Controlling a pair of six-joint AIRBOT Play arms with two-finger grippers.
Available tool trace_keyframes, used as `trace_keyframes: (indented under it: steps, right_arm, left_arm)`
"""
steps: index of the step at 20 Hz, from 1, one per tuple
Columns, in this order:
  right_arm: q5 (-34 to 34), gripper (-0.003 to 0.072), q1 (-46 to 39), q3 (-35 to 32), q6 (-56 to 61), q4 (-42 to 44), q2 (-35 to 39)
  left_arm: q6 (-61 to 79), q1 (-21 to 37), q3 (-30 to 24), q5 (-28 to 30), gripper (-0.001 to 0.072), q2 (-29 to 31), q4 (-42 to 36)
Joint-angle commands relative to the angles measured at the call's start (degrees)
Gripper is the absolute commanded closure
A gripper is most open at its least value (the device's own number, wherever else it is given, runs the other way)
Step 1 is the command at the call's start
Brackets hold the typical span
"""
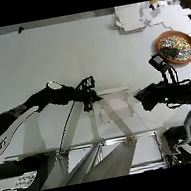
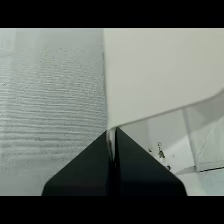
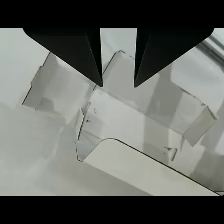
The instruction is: Fold the box and place the chain.
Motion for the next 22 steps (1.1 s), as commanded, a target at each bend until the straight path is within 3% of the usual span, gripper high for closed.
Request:
trace_keyframes:
  steps: [1,13,22]
  right_arm:
    - [0.48,0.0462,0.07,0.04,0.02,-0.68,0.04]
    - [0.13,0.0462,0.07,0.04,0.02,-0.94,0.04]
    - [-0.04,0.0462,0.07,0.04,0.02,-0.94,0.04]
  left_arm:
    - [0.04,-0.04,-0.04,0.44,0.0704,-0.44,-0.15]
    - [11.87,-1.49,0.35,4.5,0.0705,0.81,-2.4]
    - [12.87,-1.49,0.35,5.14,0.0705,0.94,0.07]
